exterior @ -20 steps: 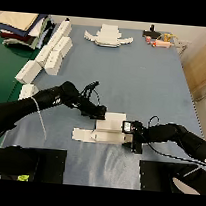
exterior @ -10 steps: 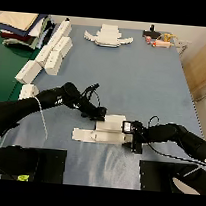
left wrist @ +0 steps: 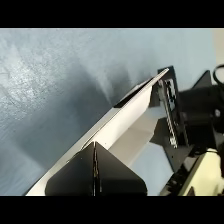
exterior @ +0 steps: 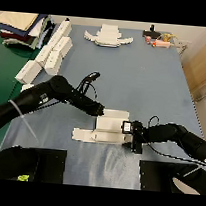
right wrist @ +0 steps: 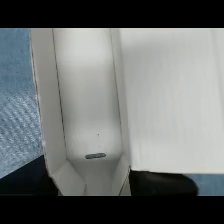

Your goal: Fold the box.

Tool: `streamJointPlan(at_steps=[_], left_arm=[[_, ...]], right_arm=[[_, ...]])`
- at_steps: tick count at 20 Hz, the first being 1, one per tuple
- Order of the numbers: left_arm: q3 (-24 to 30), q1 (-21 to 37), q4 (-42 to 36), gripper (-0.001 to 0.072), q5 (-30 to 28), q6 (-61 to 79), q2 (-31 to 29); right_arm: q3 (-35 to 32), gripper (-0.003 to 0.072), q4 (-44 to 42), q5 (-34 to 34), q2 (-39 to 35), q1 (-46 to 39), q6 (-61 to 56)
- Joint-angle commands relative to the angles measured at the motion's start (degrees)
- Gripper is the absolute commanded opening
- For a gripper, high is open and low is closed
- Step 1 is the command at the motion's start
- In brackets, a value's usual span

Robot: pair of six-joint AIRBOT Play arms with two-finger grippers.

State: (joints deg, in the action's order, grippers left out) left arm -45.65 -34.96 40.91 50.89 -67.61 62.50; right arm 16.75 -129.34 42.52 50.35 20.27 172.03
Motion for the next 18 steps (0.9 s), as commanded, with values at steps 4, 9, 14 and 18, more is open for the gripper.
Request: streamJointPlan(at_steps=[4, 9, 14, 18], left_arm=[[7.72, 0.04, 5.9, 0.0013, 2.19, 0.76, -17.14], [14.03, 0.04, -0.92, 0.0013, 1.88, 0.81, -21.44], [13.66, -0.07, -16.0, 0.0013, 1.92, 9.35, -9.33], [10.16, -0.07, -23.28, 0.0013, 0.92, 14.34, -0.39]], right_arm=[[-0.02, 0.0461, -0.09, -0.02, -0.04, 0.04, -0.11], [-0.02, 0.0461, -0.09, 0.0, -0.07, 0.04, -0.09], [-0.02, 0.0461, -0.09, 0.0, -0.04, 0.04, -0.11], [-0.02, 0.0462, -0.09, -0.02, -0.04, 0.04, -0.11]])
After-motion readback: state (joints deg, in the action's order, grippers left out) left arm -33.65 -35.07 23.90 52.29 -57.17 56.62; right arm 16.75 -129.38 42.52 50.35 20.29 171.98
